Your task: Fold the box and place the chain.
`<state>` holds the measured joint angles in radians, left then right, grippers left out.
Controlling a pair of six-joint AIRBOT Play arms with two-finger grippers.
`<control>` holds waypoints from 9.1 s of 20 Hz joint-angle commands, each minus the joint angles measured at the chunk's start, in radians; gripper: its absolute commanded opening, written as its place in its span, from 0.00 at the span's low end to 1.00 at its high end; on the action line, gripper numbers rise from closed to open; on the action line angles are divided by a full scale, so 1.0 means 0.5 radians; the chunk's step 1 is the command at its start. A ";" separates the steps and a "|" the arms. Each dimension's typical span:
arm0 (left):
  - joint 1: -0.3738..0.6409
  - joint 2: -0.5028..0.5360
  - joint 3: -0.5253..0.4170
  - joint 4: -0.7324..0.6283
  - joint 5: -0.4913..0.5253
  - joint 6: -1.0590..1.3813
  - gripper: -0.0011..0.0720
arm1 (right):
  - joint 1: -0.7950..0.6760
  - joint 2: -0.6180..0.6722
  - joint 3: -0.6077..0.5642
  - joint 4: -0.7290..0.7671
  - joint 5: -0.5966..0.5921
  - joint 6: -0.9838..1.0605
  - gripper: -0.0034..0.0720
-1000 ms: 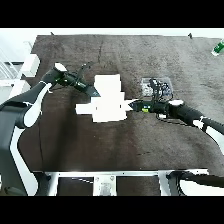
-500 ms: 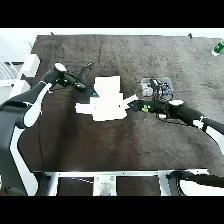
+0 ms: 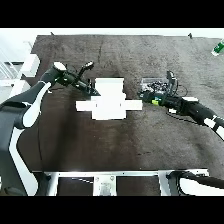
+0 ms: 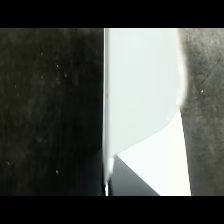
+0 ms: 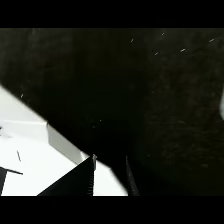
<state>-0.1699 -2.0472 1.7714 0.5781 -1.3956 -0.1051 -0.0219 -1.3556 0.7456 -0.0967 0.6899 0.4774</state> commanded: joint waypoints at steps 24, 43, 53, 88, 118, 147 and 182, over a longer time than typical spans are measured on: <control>-0.049 0.242 -0.635 -0.071 0.565 0.930 0.05 | -0.109 0.012 0.000 -0.001 0.067 -0.131 0.42; -0.049 0.242 -0.635 -0.072 0.556 0.923 0.05 | 0.507 0.014 0.167 -1.139 0.430 -1.216 0.73; -0.049 0.242 -0.635 -0.072 0.556 0.923 0.05 | 0.846 0.005 0.164 -1.597 -0.008 -1.022 0.77; -0.049 0.242 -0.635 -0.074 0.555 0.923 0.05 | 0.848 0.004 0.188 -1.496 -0.543 -0.780 0.78; -0.049 0.242 -0.635 -0.074 0.554 0.922 0.05 | 0.481 -0.450 0.751 -1.219 0.283 -1.275 0.83; -0.049 0.242 -0.635 -0.075 0.554 0.900 0.05 | 0.456 -0.832 1.050 -1.182 0.697 -1.398 0.83; -0.049 0.242 -0.635 -0.075 0.554 0.900 0.05 | 0.371 -1.118 1.204 -0.891 0.920 -1.595 0.86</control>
<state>-0.1936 -1.9255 1.4544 0.5407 -1.1183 0.3450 0.1627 -1.9133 1.3464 -0.5598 1.1511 -0.3206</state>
